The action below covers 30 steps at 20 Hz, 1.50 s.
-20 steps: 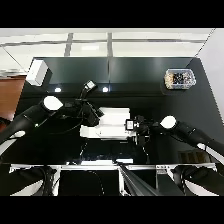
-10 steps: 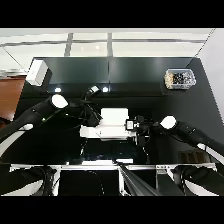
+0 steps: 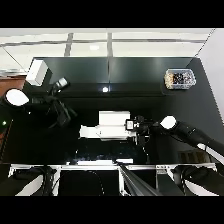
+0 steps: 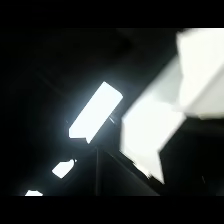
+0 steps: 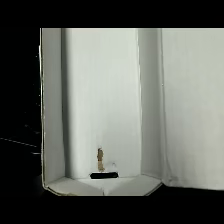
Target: Fold the box and place the chain.
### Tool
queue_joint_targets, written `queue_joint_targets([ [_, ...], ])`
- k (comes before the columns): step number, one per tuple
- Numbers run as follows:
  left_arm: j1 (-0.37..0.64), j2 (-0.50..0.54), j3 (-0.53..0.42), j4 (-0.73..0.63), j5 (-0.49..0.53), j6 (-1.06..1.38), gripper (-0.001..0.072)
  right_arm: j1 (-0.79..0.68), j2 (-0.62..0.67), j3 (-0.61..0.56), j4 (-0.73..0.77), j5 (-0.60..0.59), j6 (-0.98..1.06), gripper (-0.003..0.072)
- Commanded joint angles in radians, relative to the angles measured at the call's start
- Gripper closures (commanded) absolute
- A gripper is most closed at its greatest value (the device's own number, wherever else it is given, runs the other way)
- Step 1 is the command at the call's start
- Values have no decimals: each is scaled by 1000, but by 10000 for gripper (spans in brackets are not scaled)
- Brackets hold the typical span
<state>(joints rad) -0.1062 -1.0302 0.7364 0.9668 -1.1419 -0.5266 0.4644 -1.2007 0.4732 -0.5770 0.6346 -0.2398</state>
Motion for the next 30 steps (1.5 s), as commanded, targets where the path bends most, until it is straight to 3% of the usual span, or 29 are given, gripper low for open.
queue_joint_targets([
  [1, -33, 19, -77, -7, -122, 304, 414, 1, 0, -1, 0, 0, 0, 388],
  [2, -87, 19, -97, -5, -59, 348, 150, 1, 0, -1, 0, 0, 0, 388],
  [3, -135, 17, -111, -4, 16, 364, -6, 1, 0, -1, 0, 0, 0, 388],
  [7, -325, -22, -113, 91, 310, 366, -6, 1, 0, 0, 0, 0, 0, 388],
  [13, -428, -125, -106, 23, 327, 367, -2, 1, 0, -1, 0, 0, 0, 388],
  [15, -429, -137, -106, -30, 326, 367, 48, 1, 0, -1, 0, 0, 0, 387],
  [18, -429, -135, -106, -42, 311, 365, 459, 1, 0, -1, 0, 0, 0, 387],
  [19, -429, -135, -106, -47, 307, 366, 515, 1, 0, 0, 0, 0, 0, 387],
  [21, -429, -135, -106, -94, 304, 365, 570, 1, 0, -1, 0, 0, 0, 387],
  [30, -429, -196, -111, -332, 314, 363, 570, 1, 0, -1, 0, 0, 0, 388],
])
